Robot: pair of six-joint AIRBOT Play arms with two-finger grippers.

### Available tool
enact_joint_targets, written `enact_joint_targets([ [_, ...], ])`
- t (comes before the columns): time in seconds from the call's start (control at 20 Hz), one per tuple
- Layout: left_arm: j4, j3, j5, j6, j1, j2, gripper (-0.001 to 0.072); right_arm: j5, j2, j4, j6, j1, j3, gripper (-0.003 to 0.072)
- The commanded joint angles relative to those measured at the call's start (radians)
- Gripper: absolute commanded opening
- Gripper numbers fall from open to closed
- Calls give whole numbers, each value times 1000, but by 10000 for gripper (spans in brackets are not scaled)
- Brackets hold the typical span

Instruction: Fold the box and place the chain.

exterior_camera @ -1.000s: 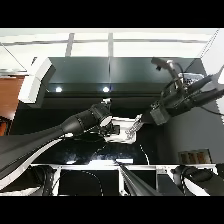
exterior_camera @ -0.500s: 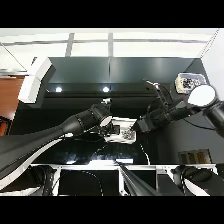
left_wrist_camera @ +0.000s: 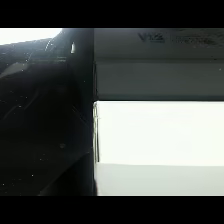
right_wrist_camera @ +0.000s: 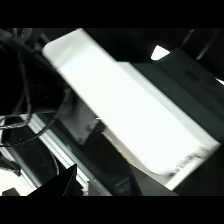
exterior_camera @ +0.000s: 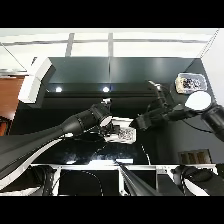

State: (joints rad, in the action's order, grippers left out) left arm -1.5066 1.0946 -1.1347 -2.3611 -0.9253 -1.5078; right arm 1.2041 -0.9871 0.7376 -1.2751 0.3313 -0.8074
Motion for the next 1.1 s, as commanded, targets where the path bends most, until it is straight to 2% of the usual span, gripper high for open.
enact_joint_targets([
  [0.0,1,0,-4,0,0,-1,26,65,80,85,0,-137,1,392],
  [0.15,0,0,21,0,0,-2,26,71,199,229,-16,-297,2,392],
  [0.25,1,0,41,1,0,-2,26,72,244,235,-16,-359,3,392],
  [0.55,29,1,26,0,17,-2,35,81,255,229,-16,-358,3,391],
  [0.6,35,3,26,-2,18,3,184,82,255,230,-16,-358,3,391],
  [0.65,30,8,26,-2,17,14,407,83,255,232,-16,-358,3,391],
  [0.7,23,13,27,-1,18,27,443,83,255,232,-16,-358,3,392],
  [0.85,0,25,19,91,18,85,472,83,255,232,-34,-358,3,391],
  [1.05,-101,10,-84,250,5,243,472,83,255,232,-47,-358,3,391],
])
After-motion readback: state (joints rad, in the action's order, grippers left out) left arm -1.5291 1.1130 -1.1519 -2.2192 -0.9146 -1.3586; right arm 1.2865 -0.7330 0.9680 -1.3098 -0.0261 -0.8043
